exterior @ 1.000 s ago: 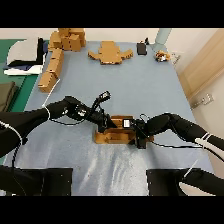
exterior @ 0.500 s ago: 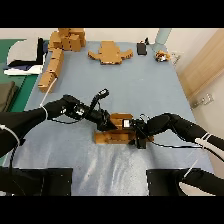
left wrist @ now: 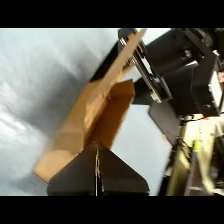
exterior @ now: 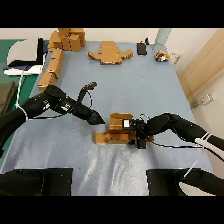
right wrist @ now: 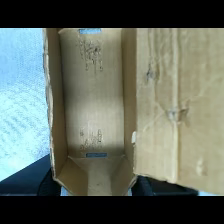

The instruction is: Fold the box.

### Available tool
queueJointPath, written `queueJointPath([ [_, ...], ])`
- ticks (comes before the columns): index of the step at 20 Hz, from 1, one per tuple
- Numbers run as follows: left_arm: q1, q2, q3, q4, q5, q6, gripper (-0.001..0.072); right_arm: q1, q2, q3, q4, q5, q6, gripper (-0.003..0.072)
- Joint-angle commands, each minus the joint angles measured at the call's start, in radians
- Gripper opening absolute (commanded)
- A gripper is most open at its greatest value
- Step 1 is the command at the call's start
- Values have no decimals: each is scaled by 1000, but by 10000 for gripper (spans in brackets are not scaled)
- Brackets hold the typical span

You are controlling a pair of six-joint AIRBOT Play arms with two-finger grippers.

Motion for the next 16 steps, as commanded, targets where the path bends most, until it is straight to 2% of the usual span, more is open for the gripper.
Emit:
queueJointPath([
  [1,-54,16,0,-8,-66,-306,14,0,1,0,0,1,0,432],
  [5,-119,-45,40,-183,60,-328,14,0,1,1,0,1,0,432],
  [8,-117,-161,124,-169,126,-328,13,0,1,1,0,1,0,432],
  [10,-119,-240,182,-135,153,-337,12,0,1,1,0,1,0,432],
  [13,-143,-340,240,66,177,-491,12,0,1,1,0,1,0,432],
  [16,-161,-360,245,139,178,-544,12,0,1,0,0,1,0,432],
])
